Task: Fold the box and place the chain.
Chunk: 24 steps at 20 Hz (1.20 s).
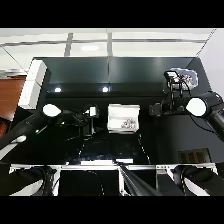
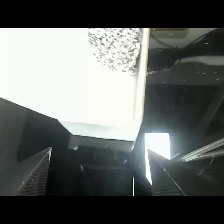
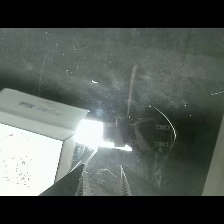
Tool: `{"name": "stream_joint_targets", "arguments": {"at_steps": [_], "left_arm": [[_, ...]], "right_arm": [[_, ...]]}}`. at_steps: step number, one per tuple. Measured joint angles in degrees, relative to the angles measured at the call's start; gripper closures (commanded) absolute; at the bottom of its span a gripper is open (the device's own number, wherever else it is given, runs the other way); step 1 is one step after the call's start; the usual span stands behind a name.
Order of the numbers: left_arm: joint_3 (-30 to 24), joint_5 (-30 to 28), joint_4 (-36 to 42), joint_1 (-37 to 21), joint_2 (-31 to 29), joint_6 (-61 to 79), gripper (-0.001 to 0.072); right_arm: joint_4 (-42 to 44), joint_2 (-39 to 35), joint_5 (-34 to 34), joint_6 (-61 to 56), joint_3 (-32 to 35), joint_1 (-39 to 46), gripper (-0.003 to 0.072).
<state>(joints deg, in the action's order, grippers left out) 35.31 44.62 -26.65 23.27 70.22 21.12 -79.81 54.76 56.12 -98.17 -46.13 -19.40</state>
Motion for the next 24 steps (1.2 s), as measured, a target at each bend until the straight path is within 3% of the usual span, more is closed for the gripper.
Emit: {"name": "stream_joint_targets", "arguments": {"at_steps": [9, 24], "left_arm": [[3.8, 3.0, -0.3, 0.0, 7.0, 3.6, -0.0006], [6.8, 1.9, -1.5, 3.1, 10.3, 0.5, -0.0004]], "right_arm": [[-0.1, 0.0, -0.6, 0.0, 0.0, 0.0, 0.0412], [-0.2, 0.0, -2.0, 0.0, 0.0, 0.0, 0.0413]]}}
